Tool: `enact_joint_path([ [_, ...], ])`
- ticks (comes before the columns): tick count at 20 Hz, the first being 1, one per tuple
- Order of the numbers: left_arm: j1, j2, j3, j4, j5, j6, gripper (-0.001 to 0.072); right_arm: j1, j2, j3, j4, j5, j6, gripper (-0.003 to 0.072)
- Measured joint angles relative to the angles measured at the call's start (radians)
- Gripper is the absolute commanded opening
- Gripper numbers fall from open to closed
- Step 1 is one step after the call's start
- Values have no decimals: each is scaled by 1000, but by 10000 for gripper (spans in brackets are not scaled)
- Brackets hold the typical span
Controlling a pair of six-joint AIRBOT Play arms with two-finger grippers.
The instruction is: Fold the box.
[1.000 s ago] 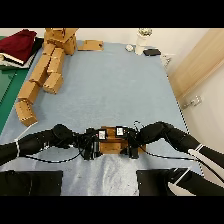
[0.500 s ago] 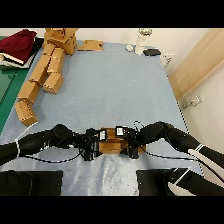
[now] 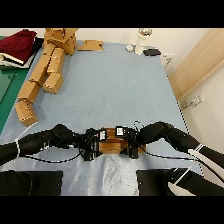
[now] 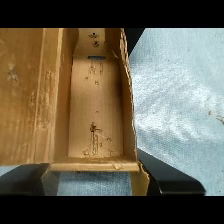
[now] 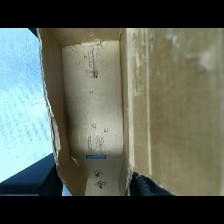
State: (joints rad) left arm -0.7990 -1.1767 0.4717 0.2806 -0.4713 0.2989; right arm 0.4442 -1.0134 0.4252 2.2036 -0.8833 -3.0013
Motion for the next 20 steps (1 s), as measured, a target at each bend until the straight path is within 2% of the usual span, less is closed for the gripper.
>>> enact_joint_path([
  [11,0,0,0,0,1,-1,488,0,0,0,-12,0,0,411],
  [13,0,0,0,0,1,0,488,0,0,0,-15,-5,0,720],
  [17,0,0,0,0,0,0,488,-1,18,36,-28,-95,27,720],
  [20,1,0,0,0,0,0,488,-1,66,69,-103,-172,148,720],
])
